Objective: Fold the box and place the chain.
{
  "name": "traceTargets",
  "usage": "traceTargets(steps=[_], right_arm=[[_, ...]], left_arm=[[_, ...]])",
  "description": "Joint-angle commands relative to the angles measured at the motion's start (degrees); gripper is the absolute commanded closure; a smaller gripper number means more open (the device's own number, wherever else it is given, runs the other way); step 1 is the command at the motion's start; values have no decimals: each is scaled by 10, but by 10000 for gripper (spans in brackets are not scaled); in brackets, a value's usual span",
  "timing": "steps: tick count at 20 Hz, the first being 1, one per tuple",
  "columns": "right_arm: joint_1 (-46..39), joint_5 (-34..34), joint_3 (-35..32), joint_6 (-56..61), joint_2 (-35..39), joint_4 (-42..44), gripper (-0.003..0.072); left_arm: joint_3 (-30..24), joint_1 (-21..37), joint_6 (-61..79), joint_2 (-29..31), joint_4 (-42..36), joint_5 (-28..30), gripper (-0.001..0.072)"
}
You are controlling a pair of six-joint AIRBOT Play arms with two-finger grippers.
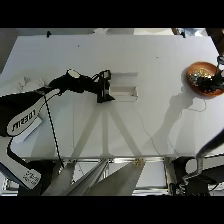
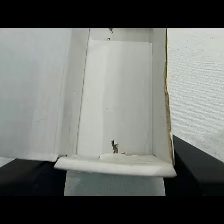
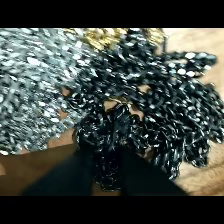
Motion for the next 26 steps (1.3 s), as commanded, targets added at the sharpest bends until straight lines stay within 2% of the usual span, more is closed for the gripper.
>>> traceTargets(steps=[1,6,11,15,21,26], right_arm=[[1,15,1,1,-6,-1,675],[21,38,1,1,38,1,675],[51,70,1,-6,132,0,675],[91,155,1,-37,190,0,675],[197,287,1,-37,208,3,675],[323,288,1,-37,208,18,675]], left_arm=[[0,0,0,0,0,0,429],[0,0,0,0,0,0,429],[0,0,0,0,0,0,429],[0,0,0,0,0,0,429],[0,0,0,0,0,0,429],[0,0,0,0,0,0,429]])
